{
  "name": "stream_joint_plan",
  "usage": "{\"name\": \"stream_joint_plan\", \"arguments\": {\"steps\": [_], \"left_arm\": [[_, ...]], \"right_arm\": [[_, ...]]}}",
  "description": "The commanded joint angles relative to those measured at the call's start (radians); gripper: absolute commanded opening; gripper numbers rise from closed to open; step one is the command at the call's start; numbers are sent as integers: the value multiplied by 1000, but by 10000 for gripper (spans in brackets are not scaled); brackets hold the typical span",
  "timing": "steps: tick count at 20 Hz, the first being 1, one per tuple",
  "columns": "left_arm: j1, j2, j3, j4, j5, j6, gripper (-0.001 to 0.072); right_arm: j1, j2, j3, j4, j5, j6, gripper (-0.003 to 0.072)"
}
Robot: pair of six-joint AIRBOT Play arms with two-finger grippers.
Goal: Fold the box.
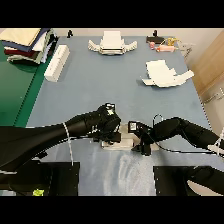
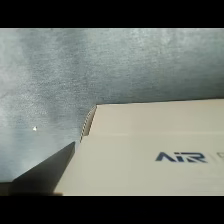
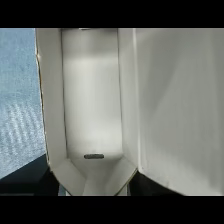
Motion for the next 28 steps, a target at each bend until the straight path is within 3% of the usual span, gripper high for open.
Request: {"name": "stream_joint_plan", "arguments": {"steps": [1,7,8,9,11,12,14,20,21,23,24,28], "left_arm": [[-10,-30,13,7,-16,-80,374],[-37,-54,15,28,-15,-165,354],[-39,-54,15,29,-14,-171,319],[-42,-54,15,37,-13,-171,172],[-43,-54,15,37,-6,-187,153],[-43,-54,15,39,-6,-191,66],[-43,-54,15,37,-6,-192,15],[-43,-51,15,36,-10,-190,15],[-42,-49,18,31,-18,-186,33],[-42,-47,34,17,-20,-166,568],[-42,-47,49,24,-38,-165,604],[-40,-46,126,79,-179,-148,605]], "right_arm": [[0,0,1,0,0,0,443],[0,0,1,0,0,0,443],[0,0,1,0,0,0,442],[0,0,1,0,0,0,443],[0,0,1,0,0,0,443],[0,0,1,0,0,0,443],[0,0,1,0,0,0,442],[0,0,1,0,0,0,442],[0,0,1,0,0,0,443],[0,0,1,0,0,0,443],[0,0,1,0,0,0,443],[0,0,1,0,0,0,443]]}}
